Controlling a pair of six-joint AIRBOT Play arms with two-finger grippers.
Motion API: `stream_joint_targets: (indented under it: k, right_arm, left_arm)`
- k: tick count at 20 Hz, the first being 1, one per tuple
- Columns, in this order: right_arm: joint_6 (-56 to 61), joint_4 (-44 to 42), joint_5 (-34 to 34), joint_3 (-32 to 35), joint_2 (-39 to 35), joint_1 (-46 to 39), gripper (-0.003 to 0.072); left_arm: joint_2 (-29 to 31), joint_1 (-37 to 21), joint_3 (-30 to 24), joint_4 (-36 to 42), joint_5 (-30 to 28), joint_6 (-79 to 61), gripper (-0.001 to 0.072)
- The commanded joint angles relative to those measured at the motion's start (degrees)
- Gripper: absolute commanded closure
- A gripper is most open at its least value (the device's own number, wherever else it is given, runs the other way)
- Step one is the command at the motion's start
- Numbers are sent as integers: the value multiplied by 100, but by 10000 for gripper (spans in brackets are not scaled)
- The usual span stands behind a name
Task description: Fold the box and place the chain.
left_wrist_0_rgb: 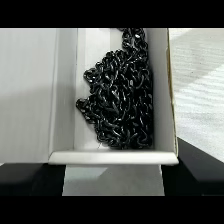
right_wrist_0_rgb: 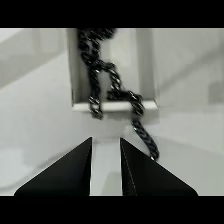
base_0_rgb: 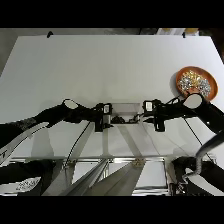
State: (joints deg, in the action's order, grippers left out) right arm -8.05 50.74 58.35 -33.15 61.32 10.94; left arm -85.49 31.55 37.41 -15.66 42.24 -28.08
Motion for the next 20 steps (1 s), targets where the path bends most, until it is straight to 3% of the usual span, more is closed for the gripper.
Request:
stream_joint_targets:
  k: [1, 7, 10, 20]
  right_arm:
    - [-297, -107, 61, 2, 184, 186, 515]
    - [-295, -229, 83, 4, 184, 186, 537]
    - [-275, -428, 92, 2, 184, 186, 638]
    - [-229, -380, 107, 4, 184, 186, 624]
  left_arm:
    - [2, -2, -2, -2, -2, -2, 320]
    - [2, -2, -2, -2, -2, -2, 320]
    - [2, -2, -2, 0, 0, -2, 320]
    - [2, -2, -2, 0, 0, -2, 320]
